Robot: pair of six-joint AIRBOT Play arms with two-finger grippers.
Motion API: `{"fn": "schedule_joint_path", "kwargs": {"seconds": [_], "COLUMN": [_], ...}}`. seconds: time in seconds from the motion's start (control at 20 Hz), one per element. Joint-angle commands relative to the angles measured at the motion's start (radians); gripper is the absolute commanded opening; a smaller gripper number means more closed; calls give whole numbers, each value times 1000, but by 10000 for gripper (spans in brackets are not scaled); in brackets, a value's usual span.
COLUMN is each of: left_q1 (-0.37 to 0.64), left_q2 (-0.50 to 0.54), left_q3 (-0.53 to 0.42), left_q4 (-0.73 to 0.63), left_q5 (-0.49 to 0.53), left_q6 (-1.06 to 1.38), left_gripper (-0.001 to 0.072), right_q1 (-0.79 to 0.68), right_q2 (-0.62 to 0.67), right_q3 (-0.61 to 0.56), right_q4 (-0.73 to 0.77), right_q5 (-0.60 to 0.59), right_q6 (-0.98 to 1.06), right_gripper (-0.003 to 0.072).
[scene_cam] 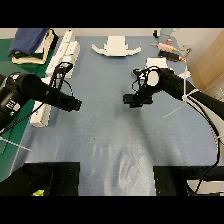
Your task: Fold the box.
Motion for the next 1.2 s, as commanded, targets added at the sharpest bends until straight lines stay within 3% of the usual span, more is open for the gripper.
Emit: {"fn": "schedule_joint_path", "kwargs": {"seconds": [0.0, 0.45, 0.75, 0.8, 0.85, 0.9, 0.95, 1.05, 1.15], "left_q1": [-1, -1, -1, -1, -1, -1, -1, -1, -1], "left_q2": [0, 0, 0, 0, 0, 0, 0, 0, 0], "left_q3": [0, 0, 0, 0, 0, 0, 0, 0, 0], "left_q4": [0, 0, 0, 0, 0, 0, 0, 0, 0], "left_q5": [0, 0, 0, 0, 0, 0, 0, 0, 0], "left_q6": [0, 0, 0, 0, 0, 0, 0, 0, 0], "left_gripper": [15, 15, 15, 15, 15, 15, 15, 15, 15], "right_q1": [1, 1, -14, -56, -121, -198, -298, -507, -700], "right_q2": [0, 0, -9, -10, -12, -17, -32, -86, -172], "right_q3": [1, 1, 18, 68, 140, 217, 310, 489, 640], "right_q4": [0, 1, 37, 14, -8, -33, -58, -71, -50], "right_q5": [0, -3, -132, -120, -73, -13, 62, 175, 181], "right_q6": [0, 1, 63, 61, 61, 60, 51, -6, -87], "right_gripper": [3, 3, 3, 4, 78, 248, 309, 310, 309]}}
